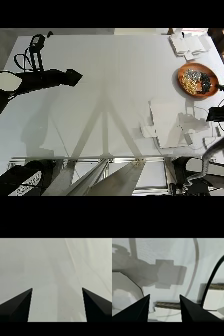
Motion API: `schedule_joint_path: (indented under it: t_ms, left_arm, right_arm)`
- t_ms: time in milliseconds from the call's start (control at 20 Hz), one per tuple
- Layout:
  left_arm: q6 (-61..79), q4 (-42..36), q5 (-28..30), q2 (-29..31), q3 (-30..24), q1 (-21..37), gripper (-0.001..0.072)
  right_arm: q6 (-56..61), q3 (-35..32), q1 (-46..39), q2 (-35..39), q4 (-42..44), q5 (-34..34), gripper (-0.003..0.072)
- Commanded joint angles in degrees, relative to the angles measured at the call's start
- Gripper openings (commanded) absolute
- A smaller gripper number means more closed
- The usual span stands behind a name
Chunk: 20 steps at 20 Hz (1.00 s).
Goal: Fold the box and place the chain.
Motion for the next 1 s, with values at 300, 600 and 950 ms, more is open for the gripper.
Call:
schedule_joint_path:
  t_ms: [300,600,950]
  left_arm:
    - [0.0,0.0,0.0,0.0,0.0,0.0,0.0693]
    - [0.0,0.0,0.0,0.0,0.0,0.0,0.0693]
    - [0.0,0.0,0.0,0.0,0.0,0.0,0.0693]
  right_arm:
    - [-0.9,0.0,0.0,-5.5,9.6,1.0,0.0409]
    - [1.4,0.0,0.0,-5.5,9.8,-5.2,0.0397]
    - [-0.8,0.0,0.0,-5.5,15.6,-2.8,0.0398]
